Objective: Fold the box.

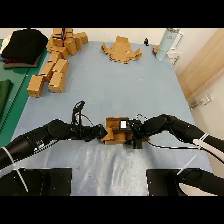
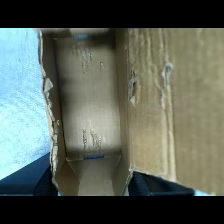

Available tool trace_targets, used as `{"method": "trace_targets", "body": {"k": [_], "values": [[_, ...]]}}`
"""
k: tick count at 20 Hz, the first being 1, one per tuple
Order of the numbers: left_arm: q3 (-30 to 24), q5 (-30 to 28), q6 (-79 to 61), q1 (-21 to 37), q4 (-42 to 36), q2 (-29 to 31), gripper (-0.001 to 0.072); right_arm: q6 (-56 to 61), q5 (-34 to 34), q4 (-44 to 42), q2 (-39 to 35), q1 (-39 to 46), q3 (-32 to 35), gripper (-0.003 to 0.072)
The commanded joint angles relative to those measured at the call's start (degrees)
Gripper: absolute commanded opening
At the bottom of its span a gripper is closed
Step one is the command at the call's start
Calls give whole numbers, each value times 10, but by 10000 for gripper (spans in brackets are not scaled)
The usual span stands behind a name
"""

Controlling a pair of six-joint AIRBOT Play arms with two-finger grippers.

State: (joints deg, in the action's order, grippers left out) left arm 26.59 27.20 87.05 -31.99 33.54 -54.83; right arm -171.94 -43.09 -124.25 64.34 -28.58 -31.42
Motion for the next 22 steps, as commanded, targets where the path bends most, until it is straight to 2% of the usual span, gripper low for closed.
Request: {"method": "trace_targets", "body": {"k": [1, 4, 6, 10, 16, 18, 22], "values": [[18, 25, 0, -14, -5, -35, 489, 0, 0, 0, 0, 0, 0, 524], [64, 23, 9, -45, 16, -63, 489, 0, 0, 0, 0, 0, 0, 524], [85, 27, 58, -60, 59, -78, 488, 0, 0, 0, 0, 0, 0, 524], [133, 74, 203, -86, 206, -112, 488, 0, 0, 0, 0, 0, 0, 524], [204, 162, 410, -120, 418, -124, 487, 0, 0, 0, 0, 0, 0, 524], [222, 191, 451, -127, 457, -124, 487, 0, 0, 0, 0, 0, 0, 524], [249, 231, 466, -132, 466, -124, 487, 0, 0, 0, 0, 0, 0, 525]]}}
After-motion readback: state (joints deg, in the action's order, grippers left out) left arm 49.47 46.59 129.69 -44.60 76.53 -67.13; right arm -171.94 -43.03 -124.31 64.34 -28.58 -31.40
